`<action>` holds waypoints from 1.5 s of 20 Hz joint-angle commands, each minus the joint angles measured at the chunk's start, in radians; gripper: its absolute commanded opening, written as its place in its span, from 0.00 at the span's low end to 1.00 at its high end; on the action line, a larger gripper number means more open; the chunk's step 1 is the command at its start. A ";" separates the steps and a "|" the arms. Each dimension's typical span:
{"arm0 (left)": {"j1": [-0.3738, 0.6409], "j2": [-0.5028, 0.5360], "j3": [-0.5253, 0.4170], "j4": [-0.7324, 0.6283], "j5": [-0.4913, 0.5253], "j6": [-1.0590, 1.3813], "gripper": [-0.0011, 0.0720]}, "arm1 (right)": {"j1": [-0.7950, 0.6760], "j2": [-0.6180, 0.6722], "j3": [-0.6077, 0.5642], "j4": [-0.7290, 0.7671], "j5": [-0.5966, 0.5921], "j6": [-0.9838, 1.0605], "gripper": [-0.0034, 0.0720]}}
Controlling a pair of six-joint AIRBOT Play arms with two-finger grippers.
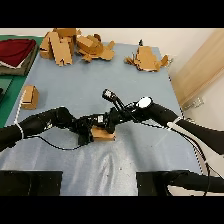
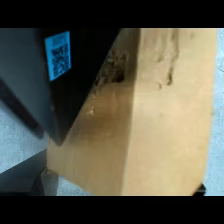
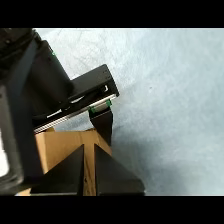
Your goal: Fold the box.
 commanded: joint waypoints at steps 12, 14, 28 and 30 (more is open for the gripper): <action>0.000 0.001 0.000 0.000 0.000 0.000 0.50 | 0.011 0.175 -0.021 -0.270 0.149 -0.071 0.64; 0.000 0.001 0.000 0.001 -0.001 0.000 0.50 | 0.013 0.158 -0.029 -0.280 0.142 -0.078 0.65; 0.000 0.001 0.000 0.000 -0.002 0.000 0.50 | 0.024 0.156 -0.029 -0.406 -0.004 -0.077 0.53; 0.000 0.001 0.000 0.000 -0.002 0.000 0.50 | 0.052 0.156 -0.029 -0.409 0.030 -0.076 0.53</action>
